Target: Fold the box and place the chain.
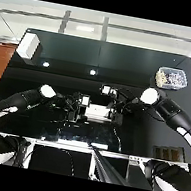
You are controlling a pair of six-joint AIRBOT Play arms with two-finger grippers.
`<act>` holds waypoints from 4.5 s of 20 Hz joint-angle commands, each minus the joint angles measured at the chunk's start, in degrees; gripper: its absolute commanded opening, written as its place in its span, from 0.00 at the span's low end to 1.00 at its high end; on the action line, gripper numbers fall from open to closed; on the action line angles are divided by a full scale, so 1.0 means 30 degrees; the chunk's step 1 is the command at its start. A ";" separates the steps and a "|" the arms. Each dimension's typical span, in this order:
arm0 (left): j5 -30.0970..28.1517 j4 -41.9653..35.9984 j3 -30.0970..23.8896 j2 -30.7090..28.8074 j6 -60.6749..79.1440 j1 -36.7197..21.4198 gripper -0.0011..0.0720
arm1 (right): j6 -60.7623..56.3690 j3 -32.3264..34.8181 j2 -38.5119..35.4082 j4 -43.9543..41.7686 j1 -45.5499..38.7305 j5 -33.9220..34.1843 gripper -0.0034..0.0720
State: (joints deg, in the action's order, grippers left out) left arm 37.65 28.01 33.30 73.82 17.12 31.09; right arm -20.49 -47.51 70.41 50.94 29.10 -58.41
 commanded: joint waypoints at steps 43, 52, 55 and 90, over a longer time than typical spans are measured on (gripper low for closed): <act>0.0022 0.0000 0.0007 0.0007 0.0007 -0.0007 0.49 | -1.4156 0.4218 -0.0408 -0.6994 -0.2237 0.2222 0.06; -0.0160 0.0000 0.0044 -0.0124 -0.0066 -0.0036 0.50 | -1.3500 0.1982 -0.1188 -0.6645 -0.3949 -0.2849 0.06; -0.0146 0.0415 0.0335 -0.0663 -0.2404 -0.0095 0.99 | -1.3544 0.0860 -0.2878 -0.5384 -0.6302 -0.4175 0.06; 0.8160 0.8051 1.1526 0.5326 -1.2415 0.3322 0.99 | -1.3442 0.0838 -0.4962 -0.1166 -1.2954 -0.2295 0.07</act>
State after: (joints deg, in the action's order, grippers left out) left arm 61.06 48.23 66.72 89.78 -20.12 40.25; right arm -60.84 -44.93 55.59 47.42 -9.72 -65.39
